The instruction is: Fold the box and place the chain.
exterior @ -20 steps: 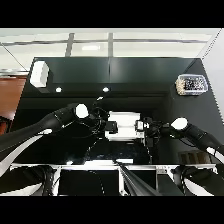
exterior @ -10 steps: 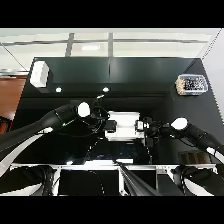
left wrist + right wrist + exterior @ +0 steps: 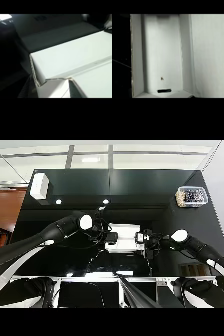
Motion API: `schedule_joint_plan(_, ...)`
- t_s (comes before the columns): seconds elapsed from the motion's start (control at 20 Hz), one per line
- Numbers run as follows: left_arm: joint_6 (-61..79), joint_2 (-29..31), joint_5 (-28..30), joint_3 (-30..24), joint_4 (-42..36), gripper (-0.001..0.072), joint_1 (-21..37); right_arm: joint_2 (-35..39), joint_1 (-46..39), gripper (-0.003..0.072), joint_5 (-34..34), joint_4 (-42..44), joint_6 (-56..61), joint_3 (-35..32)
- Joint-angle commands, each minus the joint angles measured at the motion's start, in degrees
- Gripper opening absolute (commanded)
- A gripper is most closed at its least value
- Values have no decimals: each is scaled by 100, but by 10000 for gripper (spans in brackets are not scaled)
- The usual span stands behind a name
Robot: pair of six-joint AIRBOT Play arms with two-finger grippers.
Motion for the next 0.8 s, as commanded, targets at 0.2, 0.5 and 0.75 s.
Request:
schedule_joint_plan(0.2,-1351,-13,-374,409,1244,509,-463,-2,2,469,-2,9,0,4)
schedule_joint_plan(0.5,-2024,-35,-494,603,1683,509,-688,-2,2,468,0,9,0,4)
schedule_joint_plan(0.75,-2315,-68,-474,603,1722,463,-828,-2,2,468,0,9,0,4)
